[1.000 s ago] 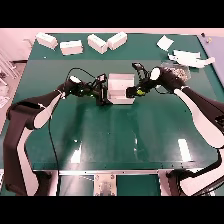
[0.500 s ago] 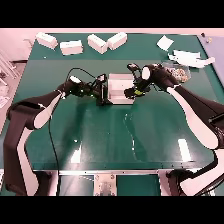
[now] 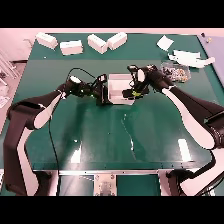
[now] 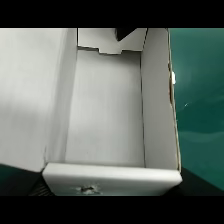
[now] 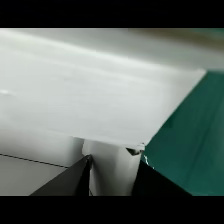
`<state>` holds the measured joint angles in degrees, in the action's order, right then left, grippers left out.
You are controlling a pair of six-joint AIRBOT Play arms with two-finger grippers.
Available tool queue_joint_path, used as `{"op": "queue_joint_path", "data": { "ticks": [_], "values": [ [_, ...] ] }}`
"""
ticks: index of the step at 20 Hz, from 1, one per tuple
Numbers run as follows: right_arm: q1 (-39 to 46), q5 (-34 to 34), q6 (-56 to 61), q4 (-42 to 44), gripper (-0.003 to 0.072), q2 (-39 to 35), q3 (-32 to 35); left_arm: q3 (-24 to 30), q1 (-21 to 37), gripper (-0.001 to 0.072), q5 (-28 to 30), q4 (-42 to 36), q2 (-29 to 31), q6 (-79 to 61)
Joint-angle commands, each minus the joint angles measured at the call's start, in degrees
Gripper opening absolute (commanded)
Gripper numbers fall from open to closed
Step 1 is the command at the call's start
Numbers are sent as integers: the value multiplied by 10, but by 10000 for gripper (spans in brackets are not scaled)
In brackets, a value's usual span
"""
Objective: Fold the box and place the chain.
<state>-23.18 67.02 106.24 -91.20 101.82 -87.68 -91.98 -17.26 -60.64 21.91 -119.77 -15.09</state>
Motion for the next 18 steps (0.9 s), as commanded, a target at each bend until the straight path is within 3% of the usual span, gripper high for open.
{"op": "queue_joint_path", "data": {
  "ticks": [1,5,6,10,12,13,16,18],
  "values": [
    [-6,-5,36,2,258,9,-1,0,0,562,1,0,0,0],
    [-10,-25,46,3,102,10,-1,0,0,562,1,0,0,0],
    [-10,-27,48,3,31,10,-1,0,0,562,1,0,0,0],
    [-11,-27,48,3,16,9,-2,0,0,562,1,0,0,0],
    [-9,-27,48,2,237,9,-2,0,0,562,1,0,0,0],
    [-9,-24,47,2,292,8,-4,0,0,562,1,0,0,0],
    [-1,-9,45,0,377,3,-21,0,0,562,1,0,0,0],
    [4,-9,41,-2,389,-7,-31,0,0,562,1,0,0,0]
  ]
}}
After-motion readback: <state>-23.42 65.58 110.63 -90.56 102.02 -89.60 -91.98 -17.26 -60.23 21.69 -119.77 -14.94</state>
